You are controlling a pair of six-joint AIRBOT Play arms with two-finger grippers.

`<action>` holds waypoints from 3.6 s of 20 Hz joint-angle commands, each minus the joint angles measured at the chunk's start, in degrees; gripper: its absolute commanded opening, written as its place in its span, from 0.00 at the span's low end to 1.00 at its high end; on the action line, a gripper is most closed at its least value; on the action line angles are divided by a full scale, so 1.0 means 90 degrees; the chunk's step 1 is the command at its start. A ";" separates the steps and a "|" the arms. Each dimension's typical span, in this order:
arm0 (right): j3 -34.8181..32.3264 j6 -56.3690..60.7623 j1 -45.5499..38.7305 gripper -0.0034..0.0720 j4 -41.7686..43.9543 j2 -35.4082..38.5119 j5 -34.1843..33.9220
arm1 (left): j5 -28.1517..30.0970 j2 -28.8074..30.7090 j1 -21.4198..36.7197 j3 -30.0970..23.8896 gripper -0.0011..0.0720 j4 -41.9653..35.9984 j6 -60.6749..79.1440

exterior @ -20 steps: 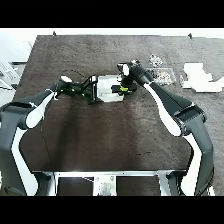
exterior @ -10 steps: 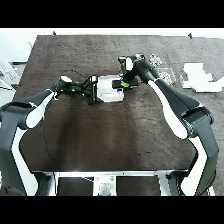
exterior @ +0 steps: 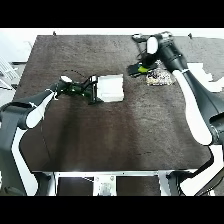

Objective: Fold the box and place the chain.

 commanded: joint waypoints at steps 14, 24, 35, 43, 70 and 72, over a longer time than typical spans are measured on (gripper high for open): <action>0.0002 -0.1428 -0.2067 0.53 0.1069 -0.1668 -0.1472 | 0.0002 0.0005 0.0000 0.0000 0.58 0.0000 0.0000; 0.0117 -0.1634 -0.2052 0.05 0.1307 -0.1239 -0.1362 | 0.0002 0.0005 0.0000 0.0000 0.58 0.0000 0.0000; 0.0117 -0.1566 -0.1984 0.05 0.0974 0.1229 -0.2008 | 0.0000 0.0005 0.0000 0.0000 0.58 0.0000 0.0000; 0.0109 -0.1571 -0.1666 0.05 0.0979 0.1824 -0.1897 | 0.0000 0.0005 0.0000 0.0000 0.58 0.0000 0.0000; 0.0034 -0.1758 -0.0017 0.05 0.1003 0.2630 -0.1569 | 0.0000 0.0005 0.0000 0.0000 0.58 0.0000 0.0000; -0.0085 -0.1756 -0.0015 0.05 0.1032 0.2628 -0.1569 | 0.0000 0.0005 0.0000 0.0000 0.58 0.0000 0.0000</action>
